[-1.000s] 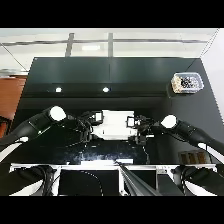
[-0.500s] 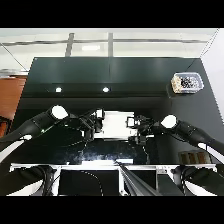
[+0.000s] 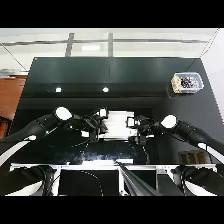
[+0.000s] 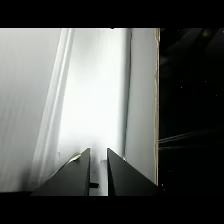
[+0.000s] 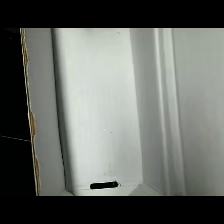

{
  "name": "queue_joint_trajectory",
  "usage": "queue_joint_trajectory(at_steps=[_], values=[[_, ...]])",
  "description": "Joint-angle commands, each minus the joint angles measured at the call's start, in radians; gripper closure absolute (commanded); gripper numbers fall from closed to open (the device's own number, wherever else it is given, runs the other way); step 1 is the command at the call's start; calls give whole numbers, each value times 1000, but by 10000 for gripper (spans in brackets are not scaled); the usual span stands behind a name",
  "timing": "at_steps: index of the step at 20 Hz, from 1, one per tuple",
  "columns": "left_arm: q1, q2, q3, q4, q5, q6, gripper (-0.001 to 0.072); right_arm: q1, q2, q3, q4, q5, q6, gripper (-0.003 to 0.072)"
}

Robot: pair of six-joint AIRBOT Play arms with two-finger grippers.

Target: Fold the box and place the chain.

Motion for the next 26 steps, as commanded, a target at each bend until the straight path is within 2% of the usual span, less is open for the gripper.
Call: queue_joint_trajectory(at_steps=[1,3,4,5,8,9,10,11,12,13,14,16,18,21,23,26], values=[[-26,-3,0,0,49,3,566,1,-1,0,1,0,0,273],[-26,-3,0,14,49,3,562,1,-1,0,1,0,0,272],[-26,-3,0,13,49,3,500,1,-1,0,1,0,0,272],[-27,-3,0,13,49,3,387,1,-1,0,1,0,0,273],[-27,-3,0,13,45,3,364,1,-1,0,1,0,0,273],[-27,-3,0,13,46,2,284,1,-1,0,1,0,0,273],[-27,-3,0,14,43,-2,359,1,-1,0,1,0,0,272],[-27,-3,0,14,41,-1,539,1,-1,0,1,0,0,273],[-27,-3,0,14,43,-1,519,1,-1,0,1,0,0,273],[-26,-3,0,14,41,-1,551,1,-1,0,1,0,0,273],[-25,-1,0,17,41,-4,662,1,-1,0,1,0,0,273],[2,26,6,56,43,-134,683,1,-1,0,1,0,0,273],[63,94,6,164,27,-321,683,1,-1,0,1,0,0,273],[186,237,6,482,-18,-727,684,1,-1,0,1,0,0,273],[290,321,6,639,-76,-973,682,1,-1,0,1,0,0,272],[465,353,-4,663,-172,-1212,683,1,-1,0,1,0,0,272]])
